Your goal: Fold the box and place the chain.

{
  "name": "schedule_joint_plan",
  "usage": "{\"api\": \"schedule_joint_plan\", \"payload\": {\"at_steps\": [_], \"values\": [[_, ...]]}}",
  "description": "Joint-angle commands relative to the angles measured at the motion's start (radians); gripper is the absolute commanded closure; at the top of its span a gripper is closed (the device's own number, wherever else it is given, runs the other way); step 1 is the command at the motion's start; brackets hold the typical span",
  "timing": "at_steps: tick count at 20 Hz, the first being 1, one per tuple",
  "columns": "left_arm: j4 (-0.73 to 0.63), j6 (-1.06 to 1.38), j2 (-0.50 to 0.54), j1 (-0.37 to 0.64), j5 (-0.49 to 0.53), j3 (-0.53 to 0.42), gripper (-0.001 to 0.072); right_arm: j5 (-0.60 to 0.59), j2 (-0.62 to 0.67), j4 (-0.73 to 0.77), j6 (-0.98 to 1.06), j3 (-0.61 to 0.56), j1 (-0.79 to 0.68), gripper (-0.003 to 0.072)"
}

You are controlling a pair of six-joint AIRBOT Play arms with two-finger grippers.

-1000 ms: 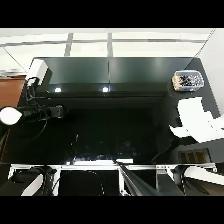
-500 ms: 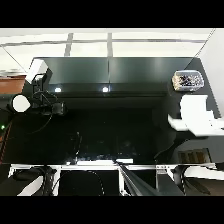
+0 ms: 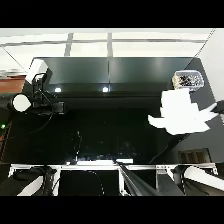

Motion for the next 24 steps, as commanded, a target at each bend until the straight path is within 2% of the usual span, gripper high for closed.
{"api": "schedule_joint_plan", "payload": {"at_steps": [1, 3, 5, 8, 10, 11, 12, 14, 17, 21, 22, 24], "values": [[-0.084, 0.017, -0.004, -0.01, 0.071, 0.0, 0.0002, -0.095, 0.182, 0.29, 0.027, -0.211, 0.077, 0.0674], [-0.108, 0.023, -0.024, -0.029, 0.127, 0.0, 0.0002, -0.225, 0.309, 0.477, -0.001, -0.416, 0.157, 0.0674], [-0.227, 0.093, -0.073, -0.05, 0.151, 0.001, 0.0002, -0.367, 0.42, 0.655, -0.062, -0.62, 0.291, 0.0674], [-0.677, 0.431, -0.199, -0.04, 0.097, 0.015, 0.0002, -0.57, 0.488, 0.818, -0.093, -0.811, 0.529, 0.0674], [-0.962, 0.657, -0.321, -0.001, -0.019, 0.054, 0.0002, -0.662, 0.488, 0.83, -0.093, -0.856, 0.672, 0.0674], [-1.041, 0.733, -0.381, 0.012, -0.085, 0.079, 0.0001, -0.693, 0.488, 0.83, -0.093, -0.863, 0.731, 0.0674], [-1.061, 0.776, -0.439, 0.014, -0.135, 0.107, 0.0002, -0.713, 0.488, 0.83, -0.093, -0.863, 0.774, 0.0674], [-1.043, 0.833, -0.522, -0.003, -0.166, 0.15, 0.0002, -0.738, 0.488, 0.838, -0.092, -0.862, 0.832, 0.0673], [-1.101, 0.926, -0.633, -0.022, -0.246, 0.208, 0.0002, -0.73, 0.488, 0.841, -0.09, -0.862, 0.852, 0.0673], [-1.093, 1.027, -0.777, -0.024, -0.54, 0.303, 0.0002, -0.731, 0.488, 0.841, -0.09, -0.862, 0.852, 0.0673], [-1.071, 1.043, -0.798, -0.025, -0.576, 0.324, 0.0002, -0.731, 0.488, 0.841, -0.09, -0.862, 0.852, 0.0673], [-0.975, 1.049, -0.815, -0.038, -0.573, 0.369, 0.0025, -0.73, 0.488, 0.84, -0.09, -0.862, 0.852, 0.0673]]}}
